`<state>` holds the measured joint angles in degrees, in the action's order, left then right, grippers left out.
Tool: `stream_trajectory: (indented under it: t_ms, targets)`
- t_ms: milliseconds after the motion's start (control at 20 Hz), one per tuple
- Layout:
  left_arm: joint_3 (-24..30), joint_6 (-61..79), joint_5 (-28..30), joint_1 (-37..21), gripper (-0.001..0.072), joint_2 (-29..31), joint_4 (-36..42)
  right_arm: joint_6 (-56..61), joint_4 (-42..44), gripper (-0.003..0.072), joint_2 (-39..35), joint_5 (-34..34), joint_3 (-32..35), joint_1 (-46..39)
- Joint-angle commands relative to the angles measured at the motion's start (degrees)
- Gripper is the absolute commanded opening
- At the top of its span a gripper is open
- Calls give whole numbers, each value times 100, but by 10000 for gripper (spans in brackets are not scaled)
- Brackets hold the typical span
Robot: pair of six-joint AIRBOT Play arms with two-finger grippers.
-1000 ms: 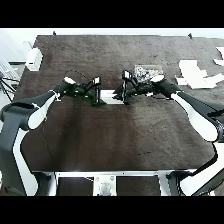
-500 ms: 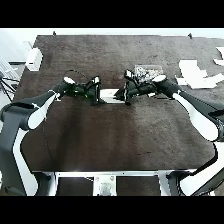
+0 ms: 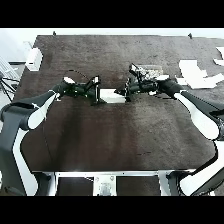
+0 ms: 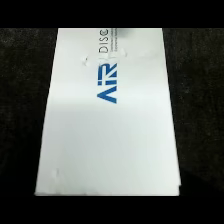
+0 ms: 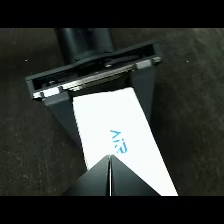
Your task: Fold the box and place the chain.
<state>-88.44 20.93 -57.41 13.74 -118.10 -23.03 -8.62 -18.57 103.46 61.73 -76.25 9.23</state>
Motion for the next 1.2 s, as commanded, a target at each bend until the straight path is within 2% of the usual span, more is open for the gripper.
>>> stream_trajectory:
  t_ms: [0,450,550,850,1000,1150]
  targets:
    - [-2,11,-13,4,509,0,-7,398,-118,7,116,-22,-7,-24]
    - [-2,11,-13,4,509,0,-7,1445,-1510,8,219,-234,-114,120]
    - [-2,11,-13,4,509,0,-9,1346,-1311,8,212,-195,-164,114]
    - [-2,11,-13,4,510,0,-7,494,645,8,-470,216,-280,-87]
    - [-2,11,-13,4,510,0,-7,623,772,6,-1012,476,-205,-140]
    - [-2,11,-15,4,510,0,-7,758,765,6,-1655,474,293,-203]
